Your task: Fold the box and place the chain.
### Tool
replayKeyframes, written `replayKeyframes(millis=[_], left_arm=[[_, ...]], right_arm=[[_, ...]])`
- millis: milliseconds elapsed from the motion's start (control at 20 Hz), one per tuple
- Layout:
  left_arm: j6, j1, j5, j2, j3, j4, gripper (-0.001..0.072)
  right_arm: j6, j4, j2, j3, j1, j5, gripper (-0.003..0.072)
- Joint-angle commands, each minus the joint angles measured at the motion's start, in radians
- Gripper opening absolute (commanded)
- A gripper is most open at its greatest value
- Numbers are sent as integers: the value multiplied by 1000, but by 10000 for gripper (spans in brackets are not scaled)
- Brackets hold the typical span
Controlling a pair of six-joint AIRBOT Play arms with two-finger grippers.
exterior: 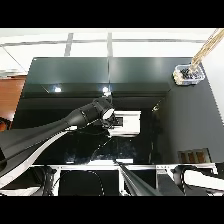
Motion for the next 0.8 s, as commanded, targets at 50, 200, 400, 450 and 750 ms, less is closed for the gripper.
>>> replayKeyframes(millis=[50, 200, 400, 450, 750], left_arm=[[0, 1, 0, 0, 1, 0, 23], [0, 1, 0, 0, 1, 0, 23], [0, 1, 0, 0, 1, 0, 23], [0, 1, 0, 0, 1, 0, 23], [0, 1, -1, 0, 1, 0, 23]], right_arm=[[-20, 114, 158, -10, -4, 36, 9], [-30, 134, 243, -51, -3, 51, 8], [-48, 130, 396, -218, 90, 82, 8], [-49, 111, 441, -270, 132, 97, 9], [-86, 19, 618, -518, 342, 171, 10]])
